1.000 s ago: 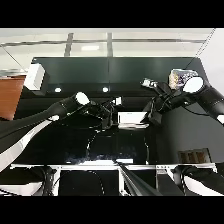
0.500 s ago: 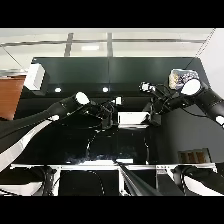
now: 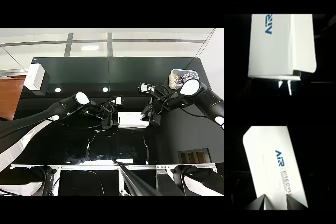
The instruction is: Fold the box and place the chain.
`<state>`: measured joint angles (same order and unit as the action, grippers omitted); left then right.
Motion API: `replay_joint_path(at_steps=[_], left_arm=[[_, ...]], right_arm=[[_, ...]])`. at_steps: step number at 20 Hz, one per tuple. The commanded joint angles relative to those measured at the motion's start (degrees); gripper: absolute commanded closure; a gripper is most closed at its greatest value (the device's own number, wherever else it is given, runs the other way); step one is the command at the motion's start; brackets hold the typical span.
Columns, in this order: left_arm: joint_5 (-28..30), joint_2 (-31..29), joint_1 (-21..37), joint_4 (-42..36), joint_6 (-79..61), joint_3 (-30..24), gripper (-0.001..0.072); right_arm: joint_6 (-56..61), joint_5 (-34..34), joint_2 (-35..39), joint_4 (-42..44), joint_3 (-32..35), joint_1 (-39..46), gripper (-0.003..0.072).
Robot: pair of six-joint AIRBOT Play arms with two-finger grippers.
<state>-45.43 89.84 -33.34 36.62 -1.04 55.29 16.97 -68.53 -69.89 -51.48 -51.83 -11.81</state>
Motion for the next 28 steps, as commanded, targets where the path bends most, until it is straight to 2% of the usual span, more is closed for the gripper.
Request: replay_joint_path(at_steps=[1,9,10,11,15,22,24,26,27,28], left_arm=[[0.0,0.0,0.0,0.0,0.0,0.0,0.0504],[0.0,0.0,0.0,0.0,0.0,0.0,0.0504],[0.0,0.0,0.0,0.0,0.0,0.0,0.0504],[0.0,0.0,0.0,0.0,0.0,0.0,0.0504],[0.0,0.0,0.0,0.0,0.0,0.0,0.0504],[0.0,0.0,0.0,0.0,0.0,0.0,0.0504],[0.0,0.0,0.0,0.0,0.0,0.0,0.0504],[0.0,0.0,0.0,0.0,0.0,0.0,0.0504],[0.0,0.0,0.0,0.0,0.0,0.0,0.0504],[0.0,0.0,0.0,0.0,0.0,0.0,0.0504]], right_arm=[[-0.1,0.2,0.0,-0.2,0.0,-0.8,0.0389],[-0.2,0.5,0.0,-1.0,0.0,-0.8,0.0378],[-0.2,1.3,0.0,-1.0,0.0,-0.8,0.0222],[-0.2,2.8,0.0,-1.0,0.0,-0.8,0.0024],[-4.2,4.5,-0.1,-1.0,0.0,-0.8,0.0024],[-4.4,4.7,-0.5,-1.1,0.0,-0.8,0.0029],[-4.4,4.5,-0.8,-1.0,0.0,-0.8,0.0153],[-4.4,4.5,-1.0,-0.9,0.0,-0.8,0.0168],[-4.4,4.1,-1.0,-1.0,0.0,-0.8,0.0284],[-4.4,3.7,-1.0,-1.0,0.0,-0.8,0.0284]])
